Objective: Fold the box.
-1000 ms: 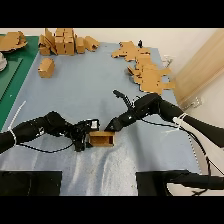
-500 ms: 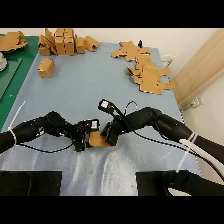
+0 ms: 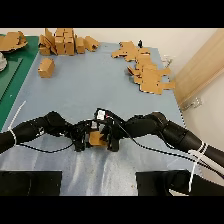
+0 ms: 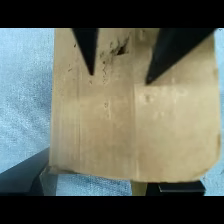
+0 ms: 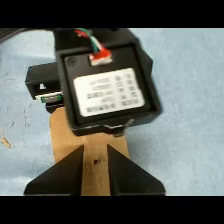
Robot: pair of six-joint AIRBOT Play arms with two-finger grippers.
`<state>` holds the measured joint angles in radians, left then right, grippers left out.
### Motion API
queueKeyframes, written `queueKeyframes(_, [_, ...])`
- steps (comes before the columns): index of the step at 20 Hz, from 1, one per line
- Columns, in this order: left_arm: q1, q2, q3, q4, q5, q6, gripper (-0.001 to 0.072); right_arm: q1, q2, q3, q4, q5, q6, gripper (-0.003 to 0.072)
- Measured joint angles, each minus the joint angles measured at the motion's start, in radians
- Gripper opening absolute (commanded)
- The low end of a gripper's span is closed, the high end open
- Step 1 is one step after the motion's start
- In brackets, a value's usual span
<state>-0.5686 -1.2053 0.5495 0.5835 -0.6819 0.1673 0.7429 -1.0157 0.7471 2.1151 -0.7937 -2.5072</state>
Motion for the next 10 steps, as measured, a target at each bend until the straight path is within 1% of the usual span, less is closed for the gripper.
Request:
queueKeyframes(5, [0.0, 0.0, 0.0, 0.0, 0.0, 0.0, 0.0528, 0.042, -0.005, 0.0, -0.011, -0.012, -0.046, 0.0245])
queueKeyframes(6, [0.0, 0.0, 0.0, 0.0, 0.0, 0.0, 0.0528, 0.046, -0.009, 0.0, -0.014, -0.013, -0.054, 0.0352])
queueKeyframes(7, [0.0, 0.0, 0.0, 0.0, 0.0, 0.0, 0.0528, 0.048, -0.016, 0.0, -0.021, -0.014, -0.062, 0.0384])
queueKeyframes(10, [0.0, 0.0, 0.0, 0.0, 0.0, 0.0, 0.0527, 0.054, -0.039, 0.0, -0.053, 0.002, -0.079, 0.0384])
